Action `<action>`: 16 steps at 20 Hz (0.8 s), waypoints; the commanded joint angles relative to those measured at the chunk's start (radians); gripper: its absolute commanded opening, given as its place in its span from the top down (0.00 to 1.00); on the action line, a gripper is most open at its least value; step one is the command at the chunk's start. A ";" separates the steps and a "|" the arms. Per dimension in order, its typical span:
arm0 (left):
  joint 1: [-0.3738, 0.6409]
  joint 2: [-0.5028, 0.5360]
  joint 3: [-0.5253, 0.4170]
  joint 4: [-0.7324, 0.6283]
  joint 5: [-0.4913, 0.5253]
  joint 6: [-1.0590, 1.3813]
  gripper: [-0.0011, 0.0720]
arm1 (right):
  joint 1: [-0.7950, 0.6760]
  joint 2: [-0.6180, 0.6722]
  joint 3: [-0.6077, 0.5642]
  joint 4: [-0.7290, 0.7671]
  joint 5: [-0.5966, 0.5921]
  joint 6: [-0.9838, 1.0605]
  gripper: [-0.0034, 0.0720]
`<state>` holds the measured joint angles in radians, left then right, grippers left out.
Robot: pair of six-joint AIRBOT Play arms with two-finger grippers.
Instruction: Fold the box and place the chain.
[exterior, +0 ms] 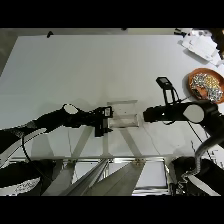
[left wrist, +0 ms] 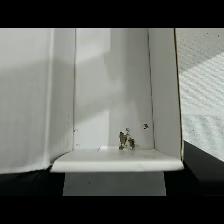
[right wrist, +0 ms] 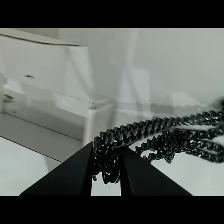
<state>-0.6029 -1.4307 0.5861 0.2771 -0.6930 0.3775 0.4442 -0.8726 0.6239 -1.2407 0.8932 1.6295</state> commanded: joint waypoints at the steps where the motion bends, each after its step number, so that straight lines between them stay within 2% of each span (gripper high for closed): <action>1: 0.001 0.000 0.000 0.000 0.000 0.000 0.97 | 0.136 0.000 -0.008 0.000 -0.154 0.075 0.94; 7: 0.001 0.000 0.000 0.000 0.000 0.000 0.97 | 0.149 0.000 -0.008 0.072 -0.190 0.076 0.94; 16: 0.001 0.000 0.000 0.000 0.000 0.000 0.97 | 0.285 -0.021 -0.008 0.159 -0.351 0.076 0.94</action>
